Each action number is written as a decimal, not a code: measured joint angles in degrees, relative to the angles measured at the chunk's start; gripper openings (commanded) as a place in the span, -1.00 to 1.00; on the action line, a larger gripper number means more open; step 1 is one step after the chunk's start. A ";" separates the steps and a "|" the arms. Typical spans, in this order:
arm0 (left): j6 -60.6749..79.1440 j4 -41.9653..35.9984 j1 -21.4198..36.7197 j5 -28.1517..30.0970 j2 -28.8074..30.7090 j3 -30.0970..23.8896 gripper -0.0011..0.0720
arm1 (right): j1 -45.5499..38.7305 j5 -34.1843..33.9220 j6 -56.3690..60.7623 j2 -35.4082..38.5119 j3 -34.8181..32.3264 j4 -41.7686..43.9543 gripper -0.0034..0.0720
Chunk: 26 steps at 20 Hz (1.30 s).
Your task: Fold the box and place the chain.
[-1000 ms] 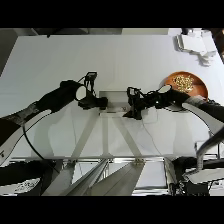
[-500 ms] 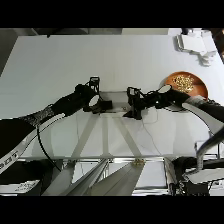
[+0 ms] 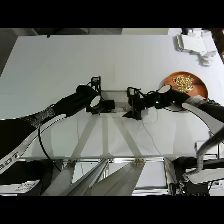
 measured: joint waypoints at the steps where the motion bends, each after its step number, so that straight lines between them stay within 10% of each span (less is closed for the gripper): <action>1: 1.09 0.02 0.00 -1.14 0.50 -0.07 0.38 | 0.00 0.02 -0.17 0.00 0.00 -0.04 0.34; 13: 27.43 -9.35 10.56 -7.87 11.82 -0.02 0.41 | 0.00 -0.04 -0.13 0.00 0.00 0.04 0.34; 19: 66.31 -24.65 23.78 -4.48 12.94 -3.02 0.54 | 0.00 -0.07 -0.13 0.00 0.00 0.07 0.34; 21: 84.98 -30.60 27.82 -4.66 12.57 -4.48 0.94 | 0.00 -0.07 -0.15 0.00 0.00 0.07 0.34; 26: 123.60 -42.49 32.65 -8.55 8.37 -5.81 0.94 | 0.00 -0.07 -0.15 0.00 0.00 0.04 0.34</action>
